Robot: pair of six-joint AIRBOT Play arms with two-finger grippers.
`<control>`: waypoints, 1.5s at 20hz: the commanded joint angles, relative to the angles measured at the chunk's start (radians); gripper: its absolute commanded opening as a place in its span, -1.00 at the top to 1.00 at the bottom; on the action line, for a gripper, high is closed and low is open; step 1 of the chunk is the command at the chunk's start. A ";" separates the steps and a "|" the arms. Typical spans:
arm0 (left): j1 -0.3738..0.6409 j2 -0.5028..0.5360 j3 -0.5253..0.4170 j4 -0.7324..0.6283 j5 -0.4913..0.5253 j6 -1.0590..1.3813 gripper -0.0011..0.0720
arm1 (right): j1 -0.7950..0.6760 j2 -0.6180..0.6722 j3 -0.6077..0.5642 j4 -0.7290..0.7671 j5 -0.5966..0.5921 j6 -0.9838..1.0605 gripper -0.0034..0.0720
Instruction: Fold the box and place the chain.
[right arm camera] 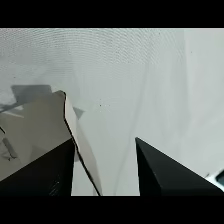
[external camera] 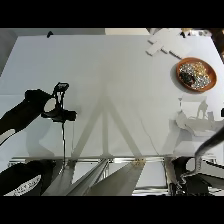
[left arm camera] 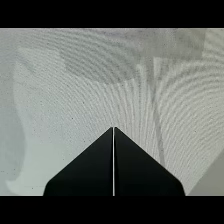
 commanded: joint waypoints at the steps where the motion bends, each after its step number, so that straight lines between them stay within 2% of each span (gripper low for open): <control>1: 0.000 0.000 0.000 0.000 0.000 0.000 0.94 | -0.002 -0.052 0.007 0.000 -0.042 -0.010 0.21; 3: 0.000 0.000 0.000 0.000 0.000 0.000 0.94 | -0.002 -0.058 0.007 0.001 -0.038 -0.011 0.86; 5: 0.000 -0.001 0.000 0.000 0.000 0.000 0.94 | 0.002 -0.052 0.007 0.023 -0.001 -0.042 0.87; 6: 0.000 0.000 0.000 0.000 0.000 0.000 0.94 | 0.006 -0.037 0.007 0.082 0.015 -0.072 0.87; 9: 0.000 0.000 0.000 0.000 0.000 0.000 0.94 | 0.019 0.081 -0.041 0.388 0.009 -0.179 0.88; 11: 0.000 0.000 0.000 0.000 0.000 0.000 0.94 | 0.070 0.211 -0.134 0.504 -0.037 -0.256 0.88; 15: 0.000 0.000 0.000 0.000 0.000 0.000 0.94 | 0.228 0.475 -0.361 0.711 -0.162 -0.272 0.88; 19: 0.000 0.000 0.000 0.000 0.000 0.000 0.94 | 0.498 0.636 -0.535 0.948 -0.257 -0.272 0.88; 21: 0.000 -0.001 0.000 0.000 0.004 0.000 0.94 | 0.673 0.643 -0.572 0.949 -0.327 -0.205 0.88; 24: 0.000 -0.001 0.000 0.001 0.114 0.001 0.94 | 0.881 0.643 -0.580 0.916 -0.465 -0.079 0.88; 27: 0.000 -0.002 -0.003 0.001 0.161 0.020 0.94 | 0.963 0.643 -0.580 0.855 -0.494 0.017 0.88; 30: 0.000 -0.005 -0.023 0.030 0.163 0.076 0.94 | 0.966 0.643 -0.580 0.848 -0.471 0.028 0.87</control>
